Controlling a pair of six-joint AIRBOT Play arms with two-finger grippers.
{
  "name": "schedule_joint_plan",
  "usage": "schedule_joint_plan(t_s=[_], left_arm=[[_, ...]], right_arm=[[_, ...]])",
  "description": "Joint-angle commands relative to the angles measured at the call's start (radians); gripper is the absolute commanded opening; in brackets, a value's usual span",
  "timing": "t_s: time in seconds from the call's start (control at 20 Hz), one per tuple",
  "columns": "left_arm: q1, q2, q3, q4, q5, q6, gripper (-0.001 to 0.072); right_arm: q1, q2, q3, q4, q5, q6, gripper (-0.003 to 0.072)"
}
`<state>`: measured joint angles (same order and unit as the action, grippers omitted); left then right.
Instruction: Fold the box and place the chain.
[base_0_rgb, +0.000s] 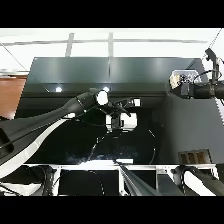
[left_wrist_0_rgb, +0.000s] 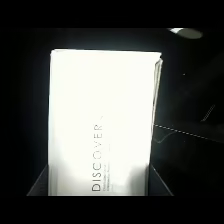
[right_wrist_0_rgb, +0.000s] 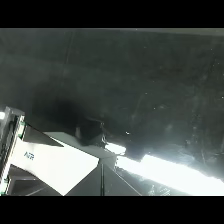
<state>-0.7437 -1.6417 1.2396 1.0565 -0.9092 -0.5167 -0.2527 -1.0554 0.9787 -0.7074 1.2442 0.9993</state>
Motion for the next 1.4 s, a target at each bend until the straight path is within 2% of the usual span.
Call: schedule_joint_plan(t_s=[0.0,0.15,0.25,0.35,0.5,0.65,0.75,0.85,1.05,1.1,1.15,1.25,1.35], left_arm=[[0.025,0.023,0.02,0.113,-0.058,-0.134,0.035],[0.177,0.108,0.036,0.316,-0.072,-0.308,0.0351],[0.341,0.151,0.059,0.456,-0.1,-0.443,0.0351],[0.55,0.151,0.13,0.547,-0.159,-0.582,0.0349],[0.798,0.077,0.285,0.566,-0.171,-0.695,0.0349],[0.961,-0.077,0.453,0.528,-0.201,-0.74,0.0349],[1.006,-0.199,0.556,0.541,-0.206,-0.743,0.0354],[1.01,-0.311,0.647,0.54,-0.16,-0.748,0.0391],[0.995,-0.478,0.769,0.528,-0.152,-0.777,0.0392],[0.986,-0.491,0.776,0.525,-0.142,-0.778,0.0491],[0.974,-0.489,0.781,0.557,-0.132,-0.78,0.072],[0.945,-0.462,0.84,0.671,-0.154,-0.783,0.0715],[0.909,-0.389,0.888,0.746,-0.166,-0.783,0.071]], right_arm=[[0.0,0.001,0.001,0.0,0.0,0.003,0.0015],[0.0,0.001,0.001,0.0,-0.006,0.003,0.0014],[0.0,0.001,0.001,0.0,-0.016,0.004,0.0015],[0.0,0.001,0.001,-0.001,-0.021,0.026,0.0015],[0.002,0.001,0.001,0.0,-0.043,0.044,0.0015],[0.005,0.001,0.001,-0.003,-0.045,0.044,0.0014],[0.005,0.0,0.0,-0.016,-0.075,0.045,0.0015],[0.005,0.0,0.0,-0.002,-0.111,0.045,0.0015],[0.005,-0.003,0.0,-0.013,-0.146,0.044,0.0015],[0.005,-0.005,0.001,-0.016,-0.166,0.044,0.0015],[0.005,-0.007,0.0,-0.016,-0.177,0.044,0.0015],[0.005,-0.007,0.001,-0.019,-0.184,0.044,0.0014],[0.005,-0.007,0.001,-0.019,-0.203,0.044,0.0015]])
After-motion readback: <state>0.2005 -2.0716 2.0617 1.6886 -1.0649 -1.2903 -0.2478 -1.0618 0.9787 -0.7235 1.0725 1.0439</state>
